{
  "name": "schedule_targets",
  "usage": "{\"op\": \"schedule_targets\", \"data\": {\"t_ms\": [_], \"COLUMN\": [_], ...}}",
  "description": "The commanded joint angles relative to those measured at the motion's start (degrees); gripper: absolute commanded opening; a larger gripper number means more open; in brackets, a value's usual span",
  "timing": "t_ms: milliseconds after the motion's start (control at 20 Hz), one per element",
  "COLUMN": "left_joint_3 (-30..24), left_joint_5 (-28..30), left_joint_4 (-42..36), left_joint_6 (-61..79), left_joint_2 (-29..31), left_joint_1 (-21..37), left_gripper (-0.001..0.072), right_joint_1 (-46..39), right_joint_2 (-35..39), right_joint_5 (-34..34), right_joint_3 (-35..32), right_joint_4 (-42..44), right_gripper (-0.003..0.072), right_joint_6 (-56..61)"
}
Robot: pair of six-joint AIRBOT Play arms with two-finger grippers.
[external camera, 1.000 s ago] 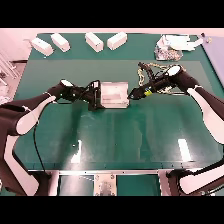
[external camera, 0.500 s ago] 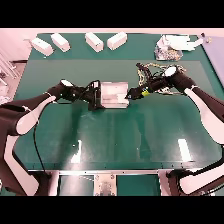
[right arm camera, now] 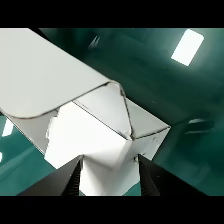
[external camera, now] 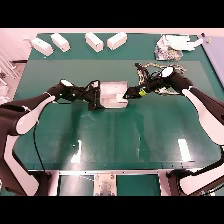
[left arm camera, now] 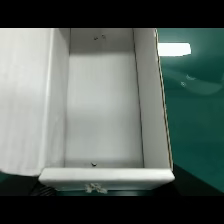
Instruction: Fold the box and place the chain.
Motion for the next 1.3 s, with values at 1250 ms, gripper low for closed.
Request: {"op": "schedule_targets", "data": {"t_ms": [1250], "left_joint_3": [0.0], "left_joint_5": [-0.2], "left_joint_4": [0.0], "left_joint_6": [0.1], "left_joint_2": [0.0], "left_joint_1": [0.0], "left_gripper": [0.047], "right_joint_1": [10.8], "right_joint_2": [0.0], "right_joint_5": [-7.5], "right_joint_3": [1.8], "right_joint_4": [-27.7], "right_gripper": [0.0465], "right_joint_6": [28.6]}}
